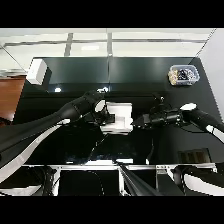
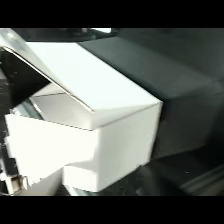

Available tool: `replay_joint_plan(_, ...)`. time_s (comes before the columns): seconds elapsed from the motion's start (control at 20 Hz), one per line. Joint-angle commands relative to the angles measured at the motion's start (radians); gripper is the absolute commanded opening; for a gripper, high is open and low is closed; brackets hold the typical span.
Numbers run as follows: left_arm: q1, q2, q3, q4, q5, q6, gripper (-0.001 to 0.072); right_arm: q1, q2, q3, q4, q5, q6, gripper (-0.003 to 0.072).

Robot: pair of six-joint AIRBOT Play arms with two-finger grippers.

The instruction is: Fold the box and place the chain.

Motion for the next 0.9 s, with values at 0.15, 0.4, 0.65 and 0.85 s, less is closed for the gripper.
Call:
replay_joint_plan(0.15, 0.001, 0.0, 0.0, 0.0, 0.0, 0.0, 0.0026, 0.106, -0.001, 0.118, -0.145, -0.032, 0.25, 0.0346)
replay_joint_plan(0.4, 0.001, 0.0, 0.0, 0.0, -0.002, 0.0, 0.0026, 0.248, 0.0, 0.24, -0.39, -0.101, 0.528, 0.0346)
replay_joint_plan(0.65, 0.001, 0.0, 0.0, 0.0, -0.003, 0.0, 0.0026, 0.414, -0.001, 0.35, -0.752, -0.156, 0.938, 0.0345)
replay_joint_plan(0.85, 0.001, 0.0, 0.0, 0.0, -0.003, 0.0, 0.0026, 0.537, -0.005, 0.413, -1.013, -0.163, 1.231, 0.0317)
